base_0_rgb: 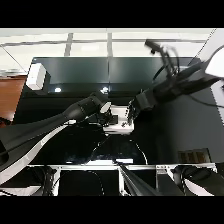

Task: Fold the box and place the chain.

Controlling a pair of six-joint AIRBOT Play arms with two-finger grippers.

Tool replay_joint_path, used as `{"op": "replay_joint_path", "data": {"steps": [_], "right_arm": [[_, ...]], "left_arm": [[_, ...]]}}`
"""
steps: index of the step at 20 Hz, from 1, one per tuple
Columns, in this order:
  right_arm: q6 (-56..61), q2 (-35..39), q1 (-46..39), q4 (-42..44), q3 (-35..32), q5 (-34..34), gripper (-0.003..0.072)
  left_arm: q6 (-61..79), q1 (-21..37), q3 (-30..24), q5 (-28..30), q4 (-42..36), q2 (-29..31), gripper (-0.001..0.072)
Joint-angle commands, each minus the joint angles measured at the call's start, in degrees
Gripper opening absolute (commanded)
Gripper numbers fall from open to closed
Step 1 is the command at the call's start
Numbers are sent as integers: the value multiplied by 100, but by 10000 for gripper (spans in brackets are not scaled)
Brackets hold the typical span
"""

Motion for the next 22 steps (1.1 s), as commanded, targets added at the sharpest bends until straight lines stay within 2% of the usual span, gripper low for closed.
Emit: {"op": "replay_joint_path", "data": {"steps": [1, 3, 6, 10, 11, 12, 15, 17, 19, 22], "right_arm": [[7, 2, 35, 247, -999, -964, 8], [-52, -2, 37, 846, -1255, -1305, 13], [243, -17, 37, 197, -1436, -1519, 16], [343, -20, 39, 520, -1956, -2240, 34], [352, -22, 37, 492, -2009, -2363, 223], [352, -22, 35, 446, -2011, -2393, 301], [275, -15, -212, 299, -1926, -2072, 298], [269, 57, -658, -280, -1801, -1606, 298], [271, 219, -1163, -820, -1797, -1449, 298], [240, 245, -1449, -833, -1801, -1401, 298]], "left_arm": [[2, 7, 7, -2, 2, 0, 27], [2, 7, 7, -4, 2, 0, 27], [2, 9, 7, -2, 2, 0, 27], [0, 9, 7, 7, 0, 0, 27], [0, 9, 7, 17, 0, 0, 27], [0, 9, 7, 22, 2, 0, 27], [0, 9, 7, 94, 2, 0, 27], [-2, 7, 7, 166, -22, 0, 27], [4, 9, 7, 170, -17, -2, 27], [216, -4, 9, 168, -35, 2, 27]]}}
